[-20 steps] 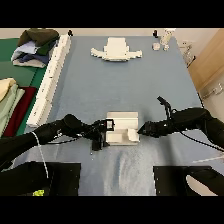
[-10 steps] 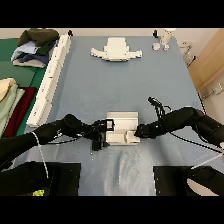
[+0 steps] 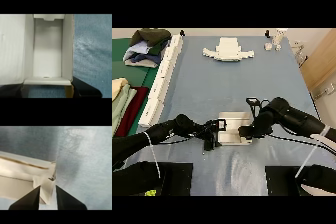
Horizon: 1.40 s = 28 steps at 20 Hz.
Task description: Fold the box.
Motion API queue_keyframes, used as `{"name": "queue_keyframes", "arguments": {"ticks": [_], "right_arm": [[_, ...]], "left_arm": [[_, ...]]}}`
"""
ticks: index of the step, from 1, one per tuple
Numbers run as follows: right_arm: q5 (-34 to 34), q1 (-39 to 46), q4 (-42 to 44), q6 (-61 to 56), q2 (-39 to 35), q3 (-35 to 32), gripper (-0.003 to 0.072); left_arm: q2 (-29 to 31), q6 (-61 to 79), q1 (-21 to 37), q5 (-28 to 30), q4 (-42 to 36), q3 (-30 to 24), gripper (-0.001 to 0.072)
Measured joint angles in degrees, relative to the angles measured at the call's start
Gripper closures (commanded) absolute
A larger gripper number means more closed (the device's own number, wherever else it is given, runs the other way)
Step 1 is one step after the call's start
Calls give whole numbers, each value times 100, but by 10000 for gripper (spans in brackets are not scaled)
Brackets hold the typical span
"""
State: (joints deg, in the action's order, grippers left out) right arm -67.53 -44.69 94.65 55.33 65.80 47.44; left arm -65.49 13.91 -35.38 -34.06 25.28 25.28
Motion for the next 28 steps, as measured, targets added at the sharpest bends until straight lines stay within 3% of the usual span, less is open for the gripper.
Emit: {"name": "queue_keyframes", "arguments": {"ticks": [5, 13, 15, 17, 22, 23, 25, 28], "right_arm": [[-249, -348, -527, -793, 522, 380, 374], [-85, -420, -691, -1117, 717, 470, 375], [-20, -424, -702, -1174, 772, 474, 407], [-7, -424, -715, -1209, 835, 474, 682], [-7, -431, -748, -1248, 920, 481, 680], [0, -431, -739, -1248, 922, 481, 571], [153, -433, -651, -1224, 962, 470, 259], [68, -437, -651, -1228, 955, 476, 229]], "left_arm": [[0, 0, 0, 2, 0, 0, 288], [0, 0, 0, 2, 0, 0, 288], [0, 0, 0, 0, 0, 0, 288], [0, 0, 0, 0, 0, 0, 288], [0, -11, 0, -2, -2, 0, 288], [0, -9, 0, -2, -2, 0, 288], [0, -4, 0, 0, -2, 0, 288], [0, 4, 0, 7, 0, 0, 288]]}}
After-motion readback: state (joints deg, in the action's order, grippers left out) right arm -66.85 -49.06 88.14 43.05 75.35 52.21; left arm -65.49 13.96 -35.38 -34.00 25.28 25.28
